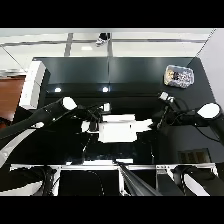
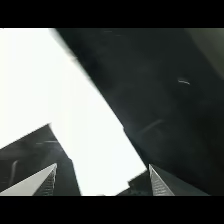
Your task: Fold the box and place the chain.
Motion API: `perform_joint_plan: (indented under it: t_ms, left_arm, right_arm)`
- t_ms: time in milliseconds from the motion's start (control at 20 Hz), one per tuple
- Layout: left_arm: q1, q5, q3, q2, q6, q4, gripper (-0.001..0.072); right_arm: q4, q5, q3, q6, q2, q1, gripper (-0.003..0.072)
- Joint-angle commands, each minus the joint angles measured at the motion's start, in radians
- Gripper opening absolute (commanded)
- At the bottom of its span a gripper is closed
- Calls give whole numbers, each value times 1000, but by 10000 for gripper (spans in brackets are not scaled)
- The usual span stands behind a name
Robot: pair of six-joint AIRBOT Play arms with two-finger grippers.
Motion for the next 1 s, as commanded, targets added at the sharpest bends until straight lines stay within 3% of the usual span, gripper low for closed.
perform_joint_plan:
  t_ms: [0, 250, 500, 800, 950]
  left_arm:
    - [-3, 16, 1, -1, -1, 13, 26]
    - [-3, 16, 1, -1, -1, 13, 26]
    - [-3, 16, 1, -1, -1, 13, 26]
    - [-3, 16, 1, -1, -1, 13, 26]
    - [-3, 15, 1, -1, -1, 13, 26]
  right_arm:
    - [18, 1, -41, -42, -6, 93, 658]
    - [18, -55, -72, -53, -14, 208, 659]
    - [-2, -80, -72, -324, -55, 302, 658]
    - [-52, -266, -72, -364, -113, 434, 658]
    - [43, -319, -72, -362, -127, 455, 657]
